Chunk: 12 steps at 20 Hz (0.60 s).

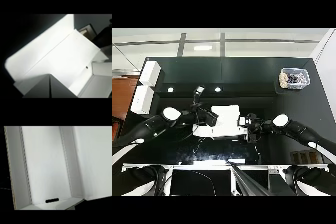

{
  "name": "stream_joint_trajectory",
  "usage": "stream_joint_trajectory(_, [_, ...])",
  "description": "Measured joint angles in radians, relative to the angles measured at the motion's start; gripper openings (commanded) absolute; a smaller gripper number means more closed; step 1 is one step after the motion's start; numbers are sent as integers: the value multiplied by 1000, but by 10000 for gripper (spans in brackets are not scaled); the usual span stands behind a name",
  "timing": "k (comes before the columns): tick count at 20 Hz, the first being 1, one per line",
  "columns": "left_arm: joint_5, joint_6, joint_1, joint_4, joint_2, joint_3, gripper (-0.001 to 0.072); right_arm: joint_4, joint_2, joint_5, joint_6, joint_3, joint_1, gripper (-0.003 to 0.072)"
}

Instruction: Fold the box and place the chain.

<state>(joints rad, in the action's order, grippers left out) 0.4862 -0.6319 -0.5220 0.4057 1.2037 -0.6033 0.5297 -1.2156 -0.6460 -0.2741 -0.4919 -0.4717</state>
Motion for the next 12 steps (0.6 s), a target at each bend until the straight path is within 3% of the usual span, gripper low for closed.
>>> stream_joint_trajectory(7, [183, 1, 193, 179, -162, -19, 26, -1, 0, 0, 0, 0, 0, 622])
stream_joint_trajectory(12, [503, 89, 288, 345, -228, -21, 44, 0, 0, 0, 0, 0, 0, 622])
